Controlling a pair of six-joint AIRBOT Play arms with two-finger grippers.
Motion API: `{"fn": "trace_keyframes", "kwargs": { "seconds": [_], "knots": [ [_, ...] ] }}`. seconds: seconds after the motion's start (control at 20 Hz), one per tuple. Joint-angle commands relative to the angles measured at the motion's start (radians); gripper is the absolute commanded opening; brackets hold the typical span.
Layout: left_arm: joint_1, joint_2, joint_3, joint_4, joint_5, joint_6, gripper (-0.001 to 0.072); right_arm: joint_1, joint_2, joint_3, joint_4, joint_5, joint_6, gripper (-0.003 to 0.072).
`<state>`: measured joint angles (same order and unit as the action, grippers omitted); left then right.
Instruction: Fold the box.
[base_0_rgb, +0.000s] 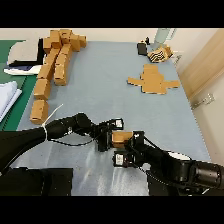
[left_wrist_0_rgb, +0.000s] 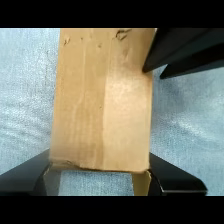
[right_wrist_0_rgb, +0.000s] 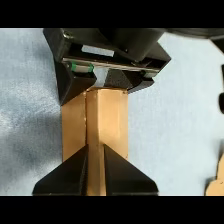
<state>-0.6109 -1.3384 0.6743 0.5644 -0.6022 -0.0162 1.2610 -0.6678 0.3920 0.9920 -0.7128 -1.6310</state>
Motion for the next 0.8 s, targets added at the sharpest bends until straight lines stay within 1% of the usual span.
{"fn": "trace_keyframes", "kwargs": {
  "seconds": [0.0, 0.1, 0.15, 0.2, 0.25, 0.4, 0.5, 0.55, 0.6, 0.65, 0.75],
  "knots": [
    [0.000, 0.000, 0.000, 0.000, 0.000, 0.000, 0.0446, 0.000, 0.000, -0.006, 0.025, 0.000, 0.000, 0.0144],
    [0.000, 0.000, 0.000, 0.000, 0.000, 0.000, 0.0446, 0.000, 0.001, -0.005, 0.026, -0.001, 0.000, 0.0148],
    [0.000, 0.000, 0.000, 0.000, 0.000, 0.000, 0.0446, 0.000, 0.002, -0.005, 0.026, -0.002, 0.000, 0.0191],
    [0.000, 0.000, 0.000, 0.000, 0.000, 0.000, 0.0446, 0.000, 0.004, 0.000, 0.026, -0.010, 0.000, 0.0257],
    [0.000, 0.000, 0.000, 0.000, 0.000, 0.000, 0.0446, 0.000, 0.010, 0.008, 0.026, -0.023, 0.000, 0.0277],
    [0.000, 0.000, 0.000, 0.000, 0.000, 0.000, 0.0446, 0.000, 0.050, 0.059, 0.034, -0.093, 0.000, 0.0277],
    [0.000, 0.000, 0.000, 0.000, 0.000, 0.000, 0.0446, 0.000, 0.079, 0.088, 0.093, -0.165, 0.008, 0.0275],
    [0.000, 0.000, 0.000, 0.000, 0.000, 0.000, 0.0446, 0.000, 0.090, 0.095, 0.136, -0.198, 0.060, 0.0251],
    [0.000, 0.000, 0.000, 0.000, 0.000, 0.000, 0.0446, -0.001, 0.104, 0.097, 0.183, -0.222, 0.149, 0.0144],
    [0.000, 0.000, 0.000, 0.000, 0.000, 0.000, 0.0445, 0.000, 0.119, 0.097, 0.222, -0.233, 0.228, 0.0101],
    [0.000, 0.000, 0.000, 0.000, 0.000, 0.000, 0.0445, 0.000, 0.154, 0.095, 0.340, -0.238, 0.361, 0.0101]
  ]
}}
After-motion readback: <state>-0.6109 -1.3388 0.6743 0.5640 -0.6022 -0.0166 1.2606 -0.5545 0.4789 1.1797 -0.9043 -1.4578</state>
